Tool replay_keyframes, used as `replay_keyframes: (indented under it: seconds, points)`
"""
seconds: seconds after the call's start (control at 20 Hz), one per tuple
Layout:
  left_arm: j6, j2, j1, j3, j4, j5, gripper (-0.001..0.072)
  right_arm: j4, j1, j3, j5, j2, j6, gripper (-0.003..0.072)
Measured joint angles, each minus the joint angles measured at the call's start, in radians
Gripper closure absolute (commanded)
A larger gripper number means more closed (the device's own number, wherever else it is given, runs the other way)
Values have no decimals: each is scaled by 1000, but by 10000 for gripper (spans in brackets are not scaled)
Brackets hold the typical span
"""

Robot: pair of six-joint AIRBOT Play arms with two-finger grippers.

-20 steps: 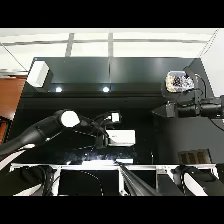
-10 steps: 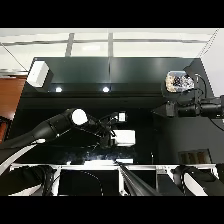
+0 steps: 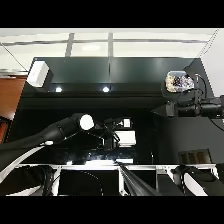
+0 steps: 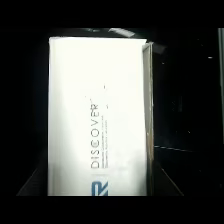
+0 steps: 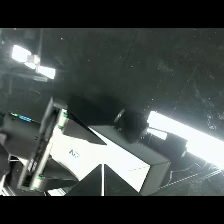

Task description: Fold the box and place the chain.

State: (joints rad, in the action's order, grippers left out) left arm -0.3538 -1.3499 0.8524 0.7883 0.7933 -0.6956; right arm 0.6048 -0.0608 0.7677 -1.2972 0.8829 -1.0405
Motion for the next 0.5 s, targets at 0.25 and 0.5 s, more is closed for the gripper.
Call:
replay_keyframes:
  seconds: [0.25,0.5]
  points:
    - [-5,-27,48,-16,50,113,390,0,0,0,0,0,0,667]
    - [-193,32,2,-25,246,18,450,-1,0,0,0,0,0,667]
